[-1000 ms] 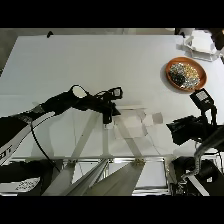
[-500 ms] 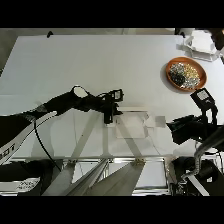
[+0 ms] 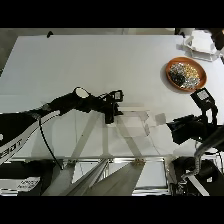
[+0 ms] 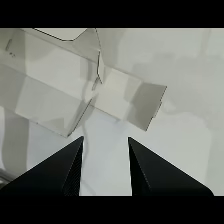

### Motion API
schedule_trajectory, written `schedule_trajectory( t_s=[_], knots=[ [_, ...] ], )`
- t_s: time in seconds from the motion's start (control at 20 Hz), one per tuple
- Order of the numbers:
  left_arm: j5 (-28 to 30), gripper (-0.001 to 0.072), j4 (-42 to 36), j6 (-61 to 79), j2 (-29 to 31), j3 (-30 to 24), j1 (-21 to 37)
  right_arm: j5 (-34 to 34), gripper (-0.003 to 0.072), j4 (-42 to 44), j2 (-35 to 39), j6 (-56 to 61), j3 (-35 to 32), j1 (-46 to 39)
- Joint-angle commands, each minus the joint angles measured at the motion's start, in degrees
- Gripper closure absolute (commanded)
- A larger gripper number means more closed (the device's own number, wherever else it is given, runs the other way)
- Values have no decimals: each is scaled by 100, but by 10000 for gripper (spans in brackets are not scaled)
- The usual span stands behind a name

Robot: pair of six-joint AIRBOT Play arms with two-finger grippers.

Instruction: Fold the box and place the chain.

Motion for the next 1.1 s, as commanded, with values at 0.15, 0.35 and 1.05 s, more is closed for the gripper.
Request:
schedule_trajectory(
  t_s=[0.15, 0.35, 1.05],
  knots=[
    [50, 703, 20, 20, -55, -4, 13, -2, 363, 2, 4, 0, 7, 0],
    [46, 703, 20, 17, -55, -4, 13, 0, 363, 2, 4, 0, 7, 0],
    [42, 698, 15, 9, -55, -4, 9, 328, 674, 24, 2, -2557, 7, 0]
  ],
)
